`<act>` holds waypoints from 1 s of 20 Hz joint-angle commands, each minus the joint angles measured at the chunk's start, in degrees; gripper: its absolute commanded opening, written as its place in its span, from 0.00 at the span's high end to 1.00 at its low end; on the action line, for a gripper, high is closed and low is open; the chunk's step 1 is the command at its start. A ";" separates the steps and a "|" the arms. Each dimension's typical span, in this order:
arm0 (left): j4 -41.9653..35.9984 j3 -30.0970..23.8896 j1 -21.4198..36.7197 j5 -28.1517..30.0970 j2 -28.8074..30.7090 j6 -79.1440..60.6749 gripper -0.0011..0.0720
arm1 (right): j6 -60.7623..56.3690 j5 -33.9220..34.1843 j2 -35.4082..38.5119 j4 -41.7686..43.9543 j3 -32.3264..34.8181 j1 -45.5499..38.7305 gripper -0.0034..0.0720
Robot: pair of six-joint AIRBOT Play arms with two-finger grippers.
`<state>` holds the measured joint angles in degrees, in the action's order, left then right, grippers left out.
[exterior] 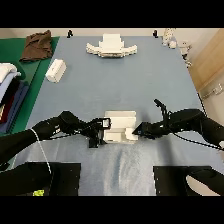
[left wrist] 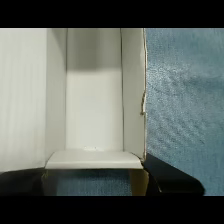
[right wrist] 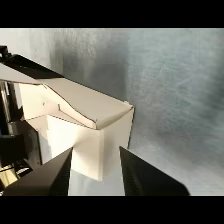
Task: Fold the box.
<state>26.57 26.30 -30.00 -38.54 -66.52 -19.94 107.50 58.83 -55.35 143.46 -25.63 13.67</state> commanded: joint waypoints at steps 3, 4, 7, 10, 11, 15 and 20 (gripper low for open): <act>0.02 0.07 -0.02 0.02 0.04 0.00 0.40 | -25.27 -7.10 -0.07 -20.79 -6.58 12.46 0.33; 0.02 0.07 -0.02 0.02 0.04 0.00 0.40 | -30.95 -6.84 -0.07 -25.99 -7.93 14.86 0.34; 0.02 0.07 -0.02 0.02 0.04 0.00 0.40 | -45.48 -5.25 -0.59 -38.64 -11.87 21.42 0.34; 0.02 0.07 -0.02 0.00 0.04 0.00 0.40 | -53.35 0.44 -4.79 -45.57 -16.15 26.43 0.34; 0.02 0.07 -0.02 0.02 0.04 0.00 0.40 | -54.97 2.12 -6.80 -46.66 -17.70 27.91 0.34; 0.02 0.07 -0.02 0.00 0.04 0.00 0.40 | -61.96 5.99 -13.60 -51.63 -22.97 32.61 0.34; 0.02 0.07 -0.02 0.00 0.04 0.00 0.40 | -65.11 7.65 -18.93 -55.21 -25.97 34.82 0.35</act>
